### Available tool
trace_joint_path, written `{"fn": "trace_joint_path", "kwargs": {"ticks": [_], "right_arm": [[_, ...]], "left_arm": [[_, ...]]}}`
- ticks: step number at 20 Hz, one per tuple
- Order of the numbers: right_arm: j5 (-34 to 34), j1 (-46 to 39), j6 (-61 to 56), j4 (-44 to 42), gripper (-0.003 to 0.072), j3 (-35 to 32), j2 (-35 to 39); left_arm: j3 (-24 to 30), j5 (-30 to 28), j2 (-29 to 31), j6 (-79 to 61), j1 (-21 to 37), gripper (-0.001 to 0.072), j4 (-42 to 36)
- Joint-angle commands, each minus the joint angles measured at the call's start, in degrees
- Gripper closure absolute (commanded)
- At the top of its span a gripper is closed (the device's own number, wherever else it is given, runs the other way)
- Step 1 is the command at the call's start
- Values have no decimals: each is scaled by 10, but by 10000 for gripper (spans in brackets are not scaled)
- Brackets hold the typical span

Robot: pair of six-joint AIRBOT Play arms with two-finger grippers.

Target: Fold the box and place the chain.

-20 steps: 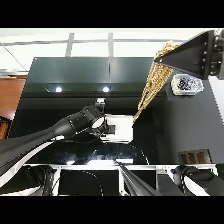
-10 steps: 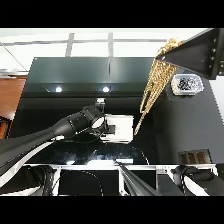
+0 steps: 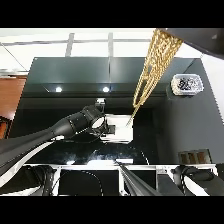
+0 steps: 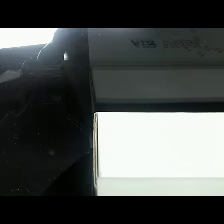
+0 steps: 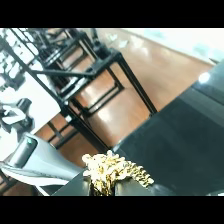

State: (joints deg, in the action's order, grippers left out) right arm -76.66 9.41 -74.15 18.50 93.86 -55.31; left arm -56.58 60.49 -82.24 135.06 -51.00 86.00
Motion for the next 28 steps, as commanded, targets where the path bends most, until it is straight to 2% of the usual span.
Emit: {"fn": "trace_joint_path", "kwargs": {"ticks": [1, 5, 14, 18, 23, 25, 28], "right_arm": [[0, 0, 0, 1, 683, 0, -3], [-48, 16, -10, 58, 683, -49, -4], [-50, 23, -4, 71, 682, -219, -4], [-24, 63, -1, 79, 682, -267, -4], [-19, 86, -10, 183, 682, -311, -4], [-8, 91, -10, 192, 682, -337, -4], [58, 124, -19, 188, 682, -395, -6]], "left_arm": [[0, 0, 0, 0, 0, 679, 0], [0, 0, 0, 0, 0, 679, 0], [0, 0, 0, 0, 0, 679, 1], [0, 0, 0, 0, 0, 679, 1], [0, 0, 0, 0, 0, 679, 1], [0, 0, 0, 0, 0, 679, 1], [0, 0, 0, 0, 0, 679, 1]]}}
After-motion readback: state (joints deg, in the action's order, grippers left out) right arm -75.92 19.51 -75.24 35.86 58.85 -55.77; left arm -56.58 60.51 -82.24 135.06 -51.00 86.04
